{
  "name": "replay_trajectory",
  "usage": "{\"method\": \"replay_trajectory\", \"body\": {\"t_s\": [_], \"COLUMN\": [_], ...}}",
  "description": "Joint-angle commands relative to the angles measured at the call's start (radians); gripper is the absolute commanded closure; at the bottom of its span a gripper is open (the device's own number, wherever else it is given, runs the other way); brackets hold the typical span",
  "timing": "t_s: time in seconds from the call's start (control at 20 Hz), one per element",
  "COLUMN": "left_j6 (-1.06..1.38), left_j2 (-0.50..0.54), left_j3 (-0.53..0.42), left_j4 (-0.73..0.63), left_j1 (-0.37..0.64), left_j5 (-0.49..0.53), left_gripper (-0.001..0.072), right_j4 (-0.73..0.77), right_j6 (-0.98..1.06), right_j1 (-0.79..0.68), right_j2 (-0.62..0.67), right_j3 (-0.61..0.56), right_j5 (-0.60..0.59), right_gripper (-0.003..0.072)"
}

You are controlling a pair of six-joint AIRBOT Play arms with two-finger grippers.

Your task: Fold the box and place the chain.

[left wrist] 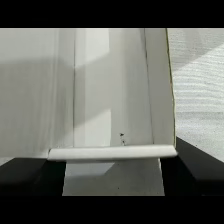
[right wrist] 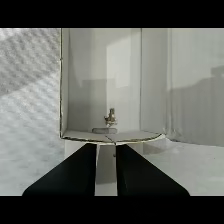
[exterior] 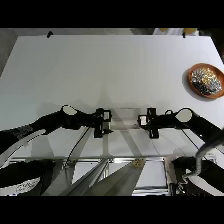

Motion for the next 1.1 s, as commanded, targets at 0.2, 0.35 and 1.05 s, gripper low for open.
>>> {"method": "replay_trajectory", "body": {"t_s": [0.2, 0.35, 1.05], "left_j6": [0.0, 0.0, 0.0], "left_j2": [0.0, 0.0, 0.0], "left_j3": [0.0, 0.0, 0.0], "left_j4": [0.0, 0.0, 0.0], "left_j1": [0.001, 0.001, 0.001], "left_j5": [0.0, 0.0, 0.0], "left_gripper": [0.0576, 0.0576, 0.0576], "right_j4": [0.041, 0.133, 0.115], "right_j6": [-0.021, -0.049, 0.085], "right_j1": [-0.065, -0.061, -0.007], "right_j2": [0.032, 0.008, -0.008], "right_j3": [-0.001, -0.001, -0.001], "right_j5": [0.08, 0.097, 0.058], "right_gripper": [0.0502, 0.0502, 0.0374]}}
